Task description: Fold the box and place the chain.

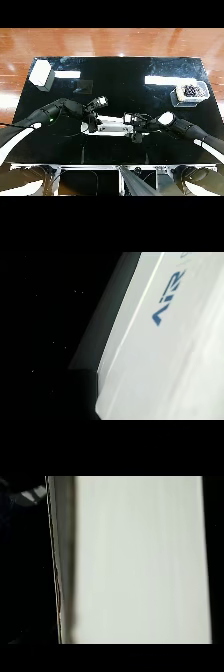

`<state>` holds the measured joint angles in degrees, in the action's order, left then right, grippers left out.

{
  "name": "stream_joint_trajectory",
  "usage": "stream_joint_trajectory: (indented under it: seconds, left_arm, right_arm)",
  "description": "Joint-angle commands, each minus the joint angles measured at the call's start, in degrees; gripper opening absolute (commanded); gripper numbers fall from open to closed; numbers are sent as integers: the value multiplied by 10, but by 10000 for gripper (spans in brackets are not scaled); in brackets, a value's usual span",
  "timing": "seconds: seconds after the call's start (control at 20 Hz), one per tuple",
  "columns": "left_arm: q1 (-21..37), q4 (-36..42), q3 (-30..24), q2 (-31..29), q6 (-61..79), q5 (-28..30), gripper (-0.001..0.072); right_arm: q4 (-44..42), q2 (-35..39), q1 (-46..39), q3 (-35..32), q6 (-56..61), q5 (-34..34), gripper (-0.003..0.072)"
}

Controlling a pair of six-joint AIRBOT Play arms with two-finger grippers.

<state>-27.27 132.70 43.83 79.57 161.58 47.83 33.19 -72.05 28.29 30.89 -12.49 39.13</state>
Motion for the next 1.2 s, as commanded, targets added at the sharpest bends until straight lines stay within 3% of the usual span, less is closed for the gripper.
stream_joint_trajectory:
  seconds: [0.0,0.05,0.15,0.2,0.4,0.45,0.5,0.85,1.0,1.05,1.1,1.15]
  left_arm:
    - [0,0,0,0,0,2,19]
    - [0,0,0,0,0,5,19]
    - [0,0,0,0,0,14,19]
    - [0,0,0,0,0,17,19]
    - [0,0,0,0,0,16,19]
    - [0,0,0,0,0,17,19]
    - [0,0,0,0,0,17,20]
    - [0,0,1,0,0,19,24]
    - [0,-6,14,0,0,62,24]
    - [0,-7,19,0,0,64,73]
    - [0,-7,22,0,0,61,199]
    - [0,-7,26,0,0,61,275]
  right_arm:
    - [-2,0,0,0,1,-8,463]
    - [-2,0,0,0,1,-8,464]
    - [-4,0,0,0,2,-9,597]
    - [-4,0,0,0,3,-9,604]
    - [-4,0,0,0,5,-8,602]
    - [-3,0,0,0,5,-8,589]
    - [-4,0,0,0,5,-8,531]
    - [-4,0,0,0,5,-8,530]
    - [-3,0,0,0,5,-8,529]
    - [-3,0,0,0,5,-8,529]
    - [-3,0,0,0,5,-8,529]
    - [-3,0,0,0,5,-8,529]
